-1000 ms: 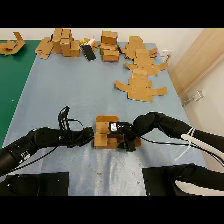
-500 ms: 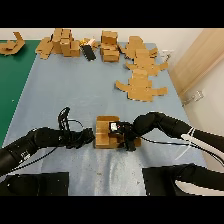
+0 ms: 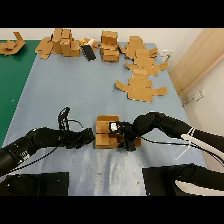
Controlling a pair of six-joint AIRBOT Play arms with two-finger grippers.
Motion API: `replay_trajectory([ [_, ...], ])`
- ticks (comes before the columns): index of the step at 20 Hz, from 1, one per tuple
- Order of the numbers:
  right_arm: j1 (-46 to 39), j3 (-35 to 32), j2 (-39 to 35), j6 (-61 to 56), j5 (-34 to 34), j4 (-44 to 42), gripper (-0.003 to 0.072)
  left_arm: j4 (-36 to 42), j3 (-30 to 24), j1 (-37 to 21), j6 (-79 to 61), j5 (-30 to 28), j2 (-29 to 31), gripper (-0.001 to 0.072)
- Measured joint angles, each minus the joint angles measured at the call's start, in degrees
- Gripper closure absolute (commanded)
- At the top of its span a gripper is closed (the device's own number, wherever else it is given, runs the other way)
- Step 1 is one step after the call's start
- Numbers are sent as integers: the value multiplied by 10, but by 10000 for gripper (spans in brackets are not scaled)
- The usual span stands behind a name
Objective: Fold the box.
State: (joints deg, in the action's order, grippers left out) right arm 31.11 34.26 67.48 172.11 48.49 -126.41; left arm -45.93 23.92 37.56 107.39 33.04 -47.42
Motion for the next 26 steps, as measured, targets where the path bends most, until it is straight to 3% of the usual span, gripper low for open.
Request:
replay_trajectory([
  [7,0,0,0,0,0,0,275,-16,0,-38,0,30,22,377],
  [15,0,0,0,0,0,0,275,-19,0,-31,-14,46,22,375],
  [16,0,0,0,0,0,0,275,-19,0,-30,-18,49,17,367],
  [17,0,0,0,0,0,0,275,-20,0,-28,-22,53,12,239],
  [18,0,0,0,0,0,0,275,-18,0,-28,-25,55,7,219],
  [26,0,0,0,-1,0,0,275,13,12,-25,-69,50,-5,219],
])
